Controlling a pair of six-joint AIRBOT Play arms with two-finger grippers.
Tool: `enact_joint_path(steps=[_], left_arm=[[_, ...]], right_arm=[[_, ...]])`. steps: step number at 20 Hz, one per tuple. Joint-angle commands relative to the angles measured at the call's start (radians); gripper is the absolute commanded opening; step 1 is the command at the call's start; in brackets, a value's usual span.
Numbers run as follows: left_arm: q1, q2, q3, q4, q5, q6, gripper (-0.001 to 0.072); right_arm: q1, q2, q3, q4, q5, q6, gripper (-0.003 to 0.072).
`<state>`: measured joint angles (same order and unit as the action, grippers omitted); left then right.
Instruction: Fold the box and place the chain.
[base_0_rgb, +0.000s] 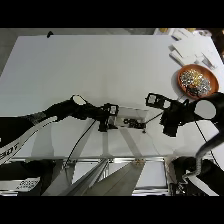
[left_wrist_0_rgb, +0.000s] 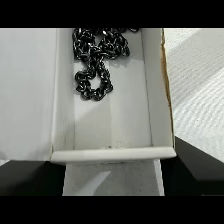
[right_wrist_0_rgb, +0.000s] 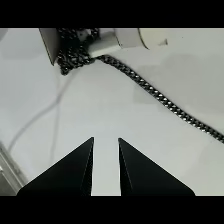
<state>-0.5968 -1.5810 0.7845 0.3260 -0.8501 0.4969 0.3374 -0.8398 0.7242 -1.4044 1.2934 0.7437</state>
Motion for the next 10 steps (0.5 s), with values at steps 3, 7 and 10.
enact_joint_path(steps=[3, 7, 10], left_arm=[[0.001, 0.000, 0.001, 0.000, 0.000, 0.000, 0.0038], [0.001, 0.000, 0.001, 0.000, 0.000, 0.000, 0.0038], [0.001, 0.000, 0.001, 0.000, 0.000, 0.000, 0.0038]], right_arm=[[-0.210, -0.019, -0.037, 0.156, -0.008, -0.217, 0.0158], [-0.225, -0.031, -0.197, 0.197, -0.137, -0.396, 0.0202], [-0.222, -0.046, -0.279, 0.338, -0.246, -0.604, 0.0290]])
